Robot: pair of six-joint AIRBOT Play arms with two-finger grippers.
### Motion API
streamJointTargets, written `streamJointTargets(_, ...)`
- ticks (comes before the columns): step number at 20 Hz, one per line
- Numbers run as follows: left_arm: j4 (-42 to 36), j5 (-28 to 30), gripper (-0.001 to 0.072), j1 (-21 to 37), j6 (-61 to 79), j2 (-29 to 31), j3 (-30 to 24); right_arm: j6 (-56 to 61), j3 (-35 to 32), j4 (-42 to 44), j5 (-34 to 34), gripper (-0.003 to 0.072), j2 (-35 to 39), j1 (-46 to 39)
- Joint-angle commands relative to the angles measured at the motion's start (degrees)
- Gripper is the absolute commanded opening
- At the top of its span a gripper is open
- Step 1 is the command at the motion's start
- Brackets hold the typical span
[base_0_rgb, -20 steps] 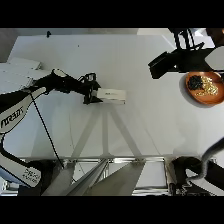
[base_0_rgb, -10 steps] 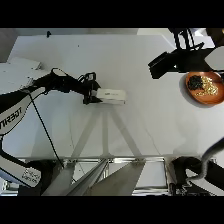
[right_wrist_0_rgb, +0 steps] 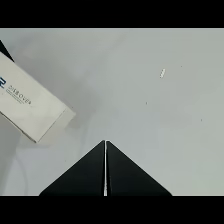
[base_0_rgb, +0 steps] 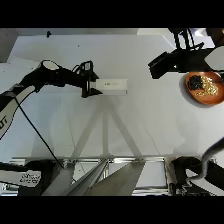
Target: Fold the box and place the chain.
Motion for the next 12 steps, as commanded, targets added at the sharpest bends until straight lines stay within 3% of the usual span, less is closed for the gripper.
streamJointTargets(1, 0.04, 5.90, 0.0006, 0.46, -4.44, 3.69, 0.02, 0.00, 0.04, 0.02, 0.00, 0.0013, 0.04, -0.04)
streamJointTargets(8, 0.00, 18.67, 0.0006, 6.32, -17.31, 8.61, 0.02, 0.00, 0.04, 0.00, 0.00, 0.0013, 0.04, -0.04)
streamJointTargets(12, 0.02, 32.17, 0.0006, 10.10, -25.14, 8.72, 0.02, 0.00, 0.04, 0.00, 0.00, 0.0013, 0.04, -0.04)
